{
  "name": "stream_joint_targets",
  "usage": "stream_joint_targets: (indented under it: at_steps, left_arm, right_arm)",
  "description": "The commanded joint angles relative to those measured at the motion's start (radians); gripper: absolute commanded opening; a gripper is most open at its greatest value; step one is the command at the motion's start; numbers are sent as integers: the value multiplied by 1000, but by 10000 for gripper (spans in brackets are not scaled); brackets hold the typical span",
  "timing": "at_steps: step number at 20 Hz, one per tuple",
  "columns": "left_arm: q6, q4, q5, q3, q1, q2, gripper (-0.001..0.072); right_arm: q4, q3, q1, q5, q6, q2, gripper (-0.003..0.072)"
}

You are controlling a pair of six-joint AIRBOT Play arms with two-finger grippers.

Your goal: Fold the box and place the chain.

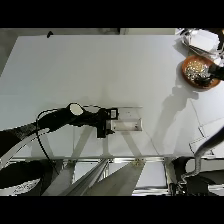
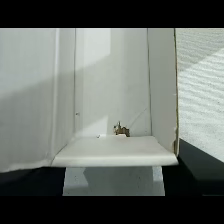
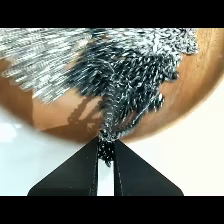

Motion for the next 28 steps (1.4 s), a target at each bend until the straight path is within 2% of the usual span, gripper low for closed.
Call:
stream_joint_targets:
  at_steps: [1, 7, 13, 15, 20, 28]
  left_arm:
    - [0, 0, 0, 0, 0, 0, 320]
    - [0, 0, 0, 0, 0, 0, 320]
    - [0, 0, 0, 0, 0, 0, 320]
    - [0, 0, 0, 0, 0, 0, 320]
    - [0, 0, 0, 0, 0, 0, 320]
    - [0, 0, 0, 0, 0, 0, 320]
  right_arm:
    - [131, 1, 1, 115, -105, 197, 10]
    - [353, 1, 1, 251, -148, 478, 10]
    - [514, 1, 8, 320, -159, 670, 10]
    - [520, 1, 59, 330, -170, 721, 10]
    - [515, 1, 252, 409, -170, 789, 10]
    - [509, 1, 470, 465, -129, 793, 11]
